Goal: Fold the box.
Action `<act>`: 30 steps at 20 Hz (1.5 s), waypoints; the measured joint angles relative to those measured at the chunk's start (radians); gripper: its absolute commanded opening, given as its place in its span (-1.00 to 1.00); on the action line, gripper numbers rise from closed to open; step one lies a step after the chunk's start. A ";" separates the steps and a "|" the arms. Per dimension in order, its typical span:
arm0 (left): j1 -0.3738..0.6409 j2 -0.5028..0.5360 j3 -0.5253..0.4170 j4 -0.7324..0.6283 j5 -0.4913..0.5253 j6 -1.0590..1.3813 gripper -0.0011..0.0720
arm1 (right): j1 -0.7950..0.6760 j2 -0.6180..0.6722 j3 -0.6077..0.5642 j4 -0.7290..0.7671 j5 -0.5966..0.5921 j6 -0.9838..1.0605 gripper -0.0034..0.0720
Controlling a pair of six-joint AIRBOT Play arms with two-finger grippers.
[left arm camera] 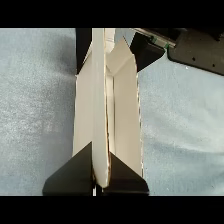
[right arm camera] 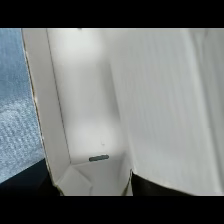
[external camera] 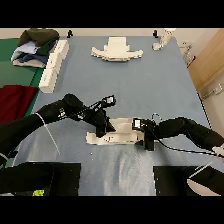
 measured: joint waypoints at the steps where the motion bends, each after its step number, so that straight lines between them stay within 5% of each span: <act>1: -0.002 0.000 0.000 0.006 0.015 0.000 -0.06 | 0.000 0.000 0.000 0.000 -0.001 0.000 0.45; 6: 0.000 0.008 0.004 0.014 0.003 -0.055 0.12 | 0.000 0.000 0.000 0.000 -0.001 0.000 0.45; 7: 0.002 0.018 0.005 0.028 -0.003 -0.085 0.70 | 0.000 0.000 0.000 0.000 -0.001 0.000 0.45; 8: 0.003 0.033 0.006 0.051 -0.010 -0.129 0.93 | 0.000 0.000 0.000 0.000 -0.001 0.000 0.45; 11: 0.027 0.101 0.008 0.124 -0.016 -0.295 0.93 | 0.000 0.000 0.000 0.000 -0.001 0.000 0.45; 12: 0.041 0.130 0.008 0.151 -0.026 -0.353 0.89 | 0.000 0.000 0.000 0.000 -0.001 0.000 0.45; 13: 0.056 0.158 0.008 0.183 -0.041 -0.410 0.31 | 0.000 0.000 0.000 0.000 -0.001 0.000 0.45; 14: 0.072 0.188 0.008 0.209 -0.063 -0.477 -0.49 | 0.000 0.000 0.000 -0.001 -0.001 0.000 0.45; 15: 0.087 0.214 0.008 0.231 -0.090 -0.537 -0.93 | 0.000 0.000 0.000 -0.001 -0.001 0.000 0.45; 22: 0.034 0.300 -0.022 0.240 -0.257 -0.933 -0.94 | 0.001 0.000 0.000 -0.003 0.000 0.000 0.45; 26: -0.123 0.295 -0.060 0.108 -0.112 -1.033 -0.93 | 0.001 0.000 0.000 -0.003 0.000 0.000 0.45; 30: -0.154 0.251 -0.018 0.026 0.025 -1.069 -0.93 | 0.001 0.000 0.000 -0.003 0.000 0.000 0.45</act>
